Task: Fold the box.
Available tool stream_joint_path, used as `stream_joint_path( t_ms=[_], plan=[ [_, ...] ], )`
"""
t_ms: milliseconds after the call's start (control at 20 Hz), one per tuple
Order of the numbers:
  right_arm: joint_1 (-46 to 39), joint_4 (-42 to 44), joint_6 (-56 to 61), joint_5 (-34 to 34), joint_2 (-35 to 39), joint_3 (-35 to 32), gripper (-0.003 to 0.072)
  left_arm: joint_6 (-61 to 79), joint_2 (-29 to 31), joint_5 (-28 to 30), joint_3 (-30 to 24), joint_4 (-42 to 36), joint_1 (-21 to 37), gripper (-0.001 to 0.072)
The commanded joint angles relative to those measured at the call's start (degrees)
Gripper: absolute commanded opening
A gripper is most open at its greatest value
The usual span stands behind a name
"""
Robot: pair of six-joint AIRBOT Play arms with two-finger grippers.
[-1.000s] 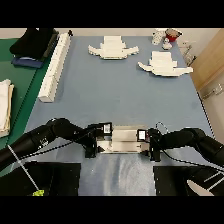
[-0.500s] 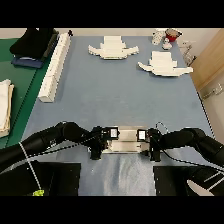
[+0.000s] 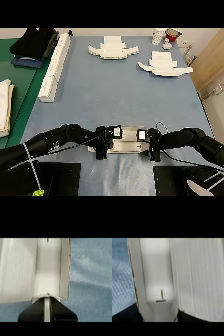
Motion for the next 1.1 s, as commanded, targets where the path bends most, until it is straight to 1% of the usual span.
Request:
stream_joint_path(
  t_ms=[0,150,250,350,400,450,500,550,750,800,850,900,1050],
  plan=[
    [0.0,0.0,0.0,0.0,0.1,0.0,0.0487,0.3,0.0,5.2,0.0,-1.3,-2.2,0.0107],
    [0.0,0.0,0.0,0.0,0.1,0.0,0.0487,-0.2,0.0,4.7,0.0,-2.7,-2.4,0.0108],
    [0.0,0.0,0.0,0.0,0.1,0.0,0.0487,-0.2,0.0,4.6,0.0,-2.8,-2.4,0.0136],
    [0.0,0.0,0.0,0.0,0.1,0.0,0.0487,-0.1,-0.2,4.4,0.0,-2.8,-2.4,0.0137],
    [0.0,0.0,0.0,0.0,0.1,0.0,0.0487,-0.1,-0.2,4.0,0.0,-2.7,-2.4,0.0180],
    [0.0,0.0,0.0,0.0,0.1,0.0,0.0487,-0.2,-0.3,3.6,0.0,-2.8,-2.4,0.0465],
    [0.0,0.0,0.0,0.0,0.1,0.0,0.0487,-0.2,-0.5,3.5,0.0,-3.3,-2.4,0.0537],
    [0.0,0.0,0.0,0.0,0.1,0.0,0.0487,-0.2,-0.6,3.5,0.0,-3.4,-2.4,0.0523],
    [0.0,0.0,0.0,0.0,0.1,0.0,0.0487,-0.2,-0.5,3.5,0.0,-3.6,-2.4,0.0522],
    [0.0,0.0,0.0,0.0,0.1,0.0,0.0487,-0.2,-0.5,3.5,0.0,-3.6,-2.4,0.0512],
    [0.0,0.0,0.0,0.0,0.1,0.0,0.0487,-0.6,-0.5,3.4,0.0,-3.5,-2.4,0.0211],
    [0.0,0.0,0.0,0.0,0.1,0.0,0.0487,-0.6,-0.5,2.9,0.0,-3.1,-2.3,0.0019],
    [0.0,0.0,0.0,0.0,0.1,0.0,0.0487,-2.6,-0.3,1.0,0.0,-2.8,-2.3,0.0013]
  ],
)
